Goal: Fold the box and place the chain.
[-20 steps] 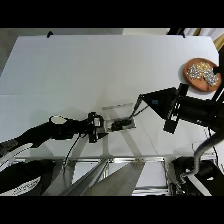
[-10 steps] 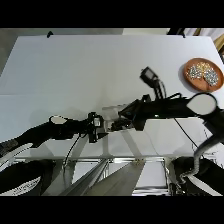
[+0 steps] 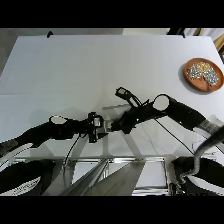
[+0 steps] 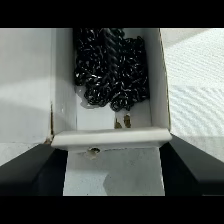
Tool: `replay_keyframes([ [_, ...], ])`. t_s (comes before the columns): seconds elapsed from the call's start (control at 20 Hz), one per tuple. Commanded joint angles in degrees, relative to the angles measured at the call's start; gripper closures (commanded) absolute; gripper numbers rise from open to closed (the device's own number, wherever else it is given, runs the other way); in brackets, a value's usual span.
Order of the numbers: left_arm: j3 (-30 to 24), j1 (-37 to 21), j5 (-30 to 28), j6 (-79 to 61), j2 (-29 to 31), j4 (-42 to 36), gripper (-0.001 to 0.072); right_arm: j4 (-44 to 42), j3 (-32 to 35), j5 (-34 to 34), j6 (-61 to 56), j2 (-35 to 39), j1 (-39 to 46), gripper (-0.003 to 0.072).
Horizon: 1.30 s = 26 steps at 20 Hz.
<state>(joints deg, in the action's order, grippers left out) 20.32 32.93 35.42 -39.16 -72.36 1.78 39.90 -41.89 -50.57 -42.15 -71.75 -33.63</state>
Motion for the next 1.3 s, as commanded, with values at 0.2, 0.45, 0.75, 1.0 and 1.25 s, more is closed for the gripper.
replay_keyframes([
  [0.2,0.0,0.0,0.0,0.0,0.0,0.0,0.0572,0.4,0.0,0.6,-0.9,4.3,0.5,0.0429],
  [0.45,0.0,0.0,0.0,0.0,0.0,0.0,0.0572,8.1,0.0,-3.8,-8.4,14.1,11.2,0.0414],
  [0.75,0.0,0.0,0.0,0.0,0.0,0.0,0.0572,34.1,1.0,0.4,-32.9,14.5,22.3,0.0404],
  [1.0,0.0,0.0,0.0,0.0,0.0,0.0,0.0572,33.8,1.4,5.9,-32.9,5.3,21.2,0.0342],
  [1.25,0.0,0.0,0.0,0.0,0.0,0.0,0.0572,35.6,1.4,8.9,-32.9,1.1,16.4,0.0344],
])
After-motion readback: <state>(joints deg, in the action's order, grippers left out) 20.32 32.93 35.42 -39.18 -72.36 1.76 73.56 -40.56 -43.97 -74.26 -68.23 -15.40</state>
